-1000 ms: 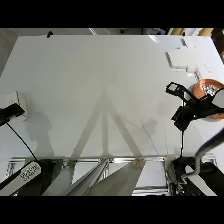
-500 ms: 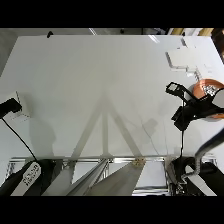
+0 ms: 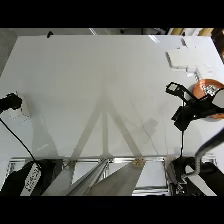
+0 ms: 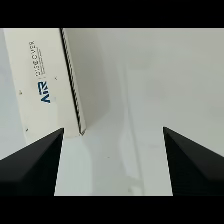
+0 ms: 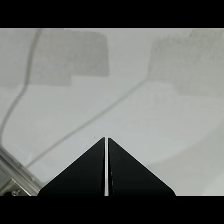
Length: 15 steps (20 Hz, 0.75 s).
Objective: Fold the box and place the chain.
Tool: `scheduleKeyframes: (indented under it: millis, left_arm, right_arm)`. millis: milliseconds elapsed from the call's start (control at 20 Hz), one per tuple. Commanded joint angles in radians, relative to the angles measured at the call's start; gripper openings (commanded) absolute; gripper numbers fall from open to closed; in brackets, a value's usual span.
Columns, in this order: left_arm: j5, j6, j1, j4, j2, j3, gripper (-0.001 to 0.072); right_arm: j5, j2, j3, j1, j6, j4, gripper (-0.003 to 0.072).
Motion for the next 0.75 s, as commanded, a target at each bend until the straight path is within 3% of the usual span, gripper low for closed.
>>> scheduleKeyframes:
  millis: [0,450,700]
  left_arm:
    - [-0.006,-0.010,-0.007,0.000,0.013,0.000,0.0691]
    - [0.036,-0.010,-0.007,0.016,0.010,0.000,0.0690]
    - [0.045,-0.010,-0.006,0.040,-0.045,0.000,0.0690]
  right_arm:
    - [0.000,0.000,0.000,-0.001,0.000,0.000,0.0018]
    - [0.000,0.000,0.000,-0.001,0.000,0.000,0.0018]
    - [0.000,0.000,0.000,-0.001,0.000,0.000,0.0018]
